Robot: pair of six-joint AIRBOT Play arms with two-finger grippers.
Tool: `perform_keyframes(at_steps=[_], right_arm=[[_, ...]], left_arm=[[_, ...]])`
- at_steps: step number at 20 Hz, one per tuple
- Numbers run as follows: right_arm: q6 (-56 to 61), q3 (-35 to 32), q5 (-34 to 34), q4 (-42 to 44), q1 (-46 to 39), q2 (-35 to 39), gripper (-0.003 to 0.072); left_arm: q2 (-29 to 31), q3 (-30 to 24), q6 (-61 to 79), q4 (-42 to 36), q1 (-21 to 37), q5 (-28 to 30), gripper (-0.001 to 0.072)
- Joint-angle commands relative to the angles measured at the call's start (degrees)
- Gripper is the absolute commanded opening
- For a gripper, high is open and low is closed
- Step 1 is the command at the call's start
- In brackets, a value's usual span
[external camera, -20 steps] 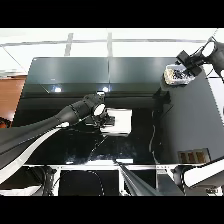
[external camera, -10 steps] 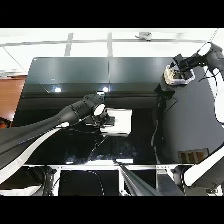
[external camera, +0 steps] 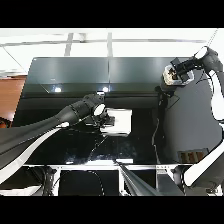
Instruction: Fold the box and place the chain.
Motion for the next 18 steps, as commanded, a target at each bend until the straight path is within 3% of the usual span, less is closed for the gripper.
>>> perform_keyframes(at_steps=[1,7,14,18], right_arm=[[-8.76,0.22,-0.31,0.72,-0.11,2.64,0.0009],[-29.51,0.22,9.38,1.7,-0.09,15.74,0.0009],[-35.45,-1.11,17.18,5.77,-0.04,34.88,0.0009],[-37.79,-8.61,17.03,11.04,0.39,47.74,0.0009]], left_arm=[[-0.02,0.02,0.0,0.0,0.02,0.07,0.0024],[-0.02,0.02,0.0,-0.02,0.02,0.04,0.0024],[-0.02,0.02,-0.02,-0.02,0.02,0.07,0.0024],[-0.02,0.02,-0.02,-0.02,0.02,0.17,0.0024]])
